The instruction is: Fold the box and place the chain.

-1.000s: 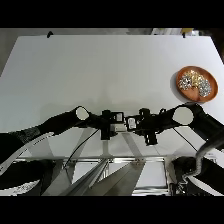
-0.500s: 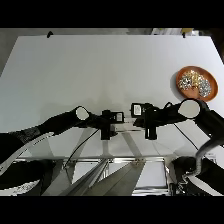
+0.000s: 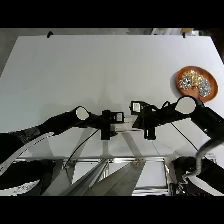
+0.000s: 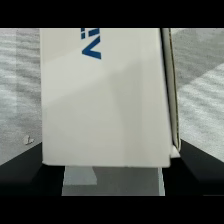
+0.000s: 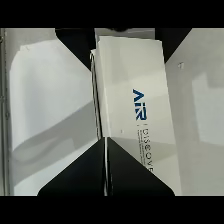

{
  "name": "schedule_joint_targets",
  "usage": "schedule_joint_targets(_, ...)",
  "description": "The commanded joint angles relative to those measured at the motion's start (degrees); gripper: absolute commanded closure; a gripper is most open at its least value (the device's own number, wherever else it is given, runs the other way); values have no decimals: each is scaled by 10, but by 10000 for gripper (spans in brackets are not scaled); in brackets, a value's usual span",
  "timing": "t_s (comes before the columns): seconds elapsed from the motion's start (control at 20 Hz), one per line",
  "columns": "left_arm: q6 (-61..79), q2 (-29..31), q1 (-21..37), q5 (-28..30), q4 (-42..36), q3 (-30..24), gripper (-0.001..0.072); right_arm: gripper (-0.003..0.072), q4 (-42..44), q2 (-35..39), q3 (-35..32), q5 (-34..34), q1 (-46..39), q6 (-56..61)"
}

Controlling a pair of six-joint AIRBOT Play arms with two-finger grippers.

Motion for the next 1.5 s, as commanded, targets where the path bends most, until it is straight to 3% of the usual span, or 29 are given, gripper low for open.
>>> schedule_joint_targets(0.0, 0, 0, 0, 0, 0, 0, 498, 671, 1, -2, -1, 5, 0, -1)
schedule_joint_targets(0.5, 0, 0, 0, 0, 0, 0, 498, 671, -2, -2, -35, -12, 0, -1)
schedule_joint_targets(0.7, 0, 0, 0, 0, 0, 0, 498, 672, 84, 24, -35, -14, -1, -47)
schedule_joint_targets(1.0, 0, 0, 0, 0, 0, 0, 498, 672, 73, 11, -35, -82, -1, -27)
schedule_joint_targets(1.2, 0, 0, 0, 0, 0, 0, 498, 672, 65, -31, -35, -36, 0, -14)
schedule_joint_targets(1.45, 0, 0, 0, 0, 0, 0, 498, 672, 64, -33, -39, -28, -1, -15)
